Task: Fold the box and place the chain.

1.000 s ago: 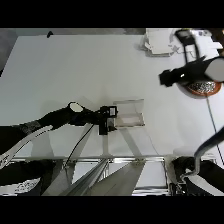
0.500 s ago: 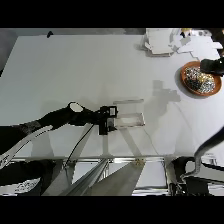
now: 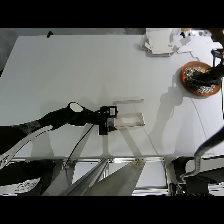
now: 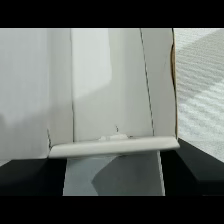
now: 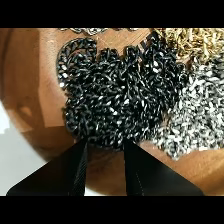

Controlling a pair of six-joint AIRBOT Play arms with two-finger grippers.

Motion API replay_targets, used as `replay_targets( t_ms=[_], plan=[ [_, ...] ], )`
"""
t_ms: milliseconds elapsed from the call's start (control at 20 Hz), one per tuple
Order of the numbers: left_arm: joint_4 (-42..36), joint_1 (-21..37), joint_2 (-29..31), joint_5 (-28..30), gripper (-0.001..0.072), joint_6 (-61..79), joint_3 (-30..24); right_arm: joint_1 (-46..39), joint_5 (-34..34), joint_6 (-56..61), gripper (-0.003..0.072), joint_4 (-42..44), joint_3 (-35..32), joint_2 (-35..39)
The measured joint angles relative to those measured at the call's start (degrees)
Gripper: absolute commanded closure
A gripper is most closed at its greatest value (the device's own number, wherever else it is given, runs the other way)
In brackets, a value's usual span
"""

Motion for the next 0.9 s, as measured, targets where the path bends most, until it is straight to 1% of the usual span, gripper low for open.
replay_targets(
  t_ms=[450, 500, 550, 600, 900],
  plan=[
    [0.00, 0.00, 0.00, 0.00, 0.0573, 0.00, 0.02, -0.09, -2.12, 0.44, 0.0469, 0.13, 0.02, -2.25],
    [-0.02, 0.00, 0.00, 0.00, 0.0573, 0.00, 0.02, -0.09, -2.36, 0.42, 0.0527, 0.15, 0.02, -2.43],
    [0.00, 0.00, 0.00, 0.00, 0.0573, 0.00, 0.02, -0.11, -2.32, 0.42, 0.0645, 0.15, 0.02, -2.56],
    [0.00, 0.00, 0.00, 0.00, 0.0573, 0.00, 0.00, -0.11, -2.27, 0.46, 0.0667, 0.22, 0.02, -2.67],
    [-0.02, 0.00, 0.00, 0.00, 0.0573, 0.02, 0.02, -0.09, -1.49, 0.26, 0.0668, 0.28, 0.02, -2.14]
  ],
)
